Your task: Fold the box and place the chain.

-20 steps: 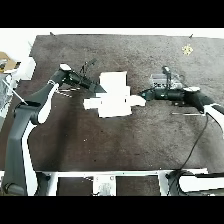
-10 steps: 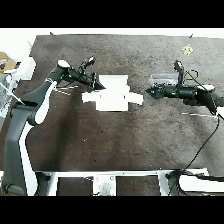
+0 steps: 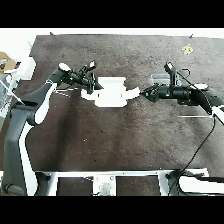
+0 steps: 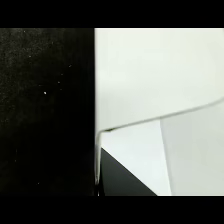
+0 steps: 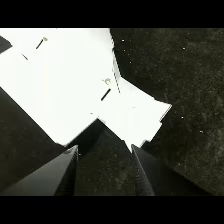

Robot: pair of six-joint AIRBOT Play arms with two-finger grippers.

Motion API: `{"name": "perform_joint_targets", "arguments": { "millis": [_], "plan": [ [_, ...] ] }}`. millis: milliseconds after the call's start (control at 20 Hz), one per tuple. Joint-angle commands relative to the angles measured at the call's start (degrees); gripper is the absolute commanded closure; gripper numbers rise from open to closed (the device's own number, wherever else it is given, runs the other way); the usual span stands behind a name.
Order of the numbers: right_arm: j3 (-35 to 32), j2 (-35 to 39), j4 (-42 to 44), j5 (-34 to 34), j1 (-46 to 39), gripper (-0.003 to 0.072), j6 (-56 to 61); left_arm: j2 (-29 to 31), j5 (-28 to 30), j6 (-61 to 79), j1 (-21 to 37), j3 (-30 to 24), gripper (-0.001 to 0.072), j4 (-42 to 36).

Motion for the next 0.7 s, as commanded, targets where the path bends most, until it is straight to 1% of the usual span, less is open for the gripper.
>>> {"name": "perform_joint_targets", "arguments": {
  "millis": [0, 200, 300, 450, 650],
  "plan": [
    [-0.02, 0.04, -1.03, -1.64, 0.79, 0.0310, -1.36, -0.15, 1.55, 4.22, 0.04, -1.46, 0.0707, 0.17],
    [0.00, 0.04, -0.98, -1.40, 0.79, 0.0302, -4.57, -0.50, 0.59, 5.44, 0.04, -1.49, 0.0706, 0.55],
    [0.00, 0.04, -0.94, -0.72, 1.09, 0.0089, -7.74, -0.83, 0.55, 5.42, 0.04, -1.49, 0.0705, 0.57],
    [0.00, 0.04, -1.01, -0.70, 2.84, 0.0088, -13.73, -0.85, 0.33, 5.05, 0.04, -1.57, 0.0700, 0.72],
    [0.00, 0.04, -2.36, -3.13, 7.76, 0.0088, -20.44, -0.85, 0.13, 5.07, 0.02, -1.57, 0.0700, 0.42]
  ]
}}
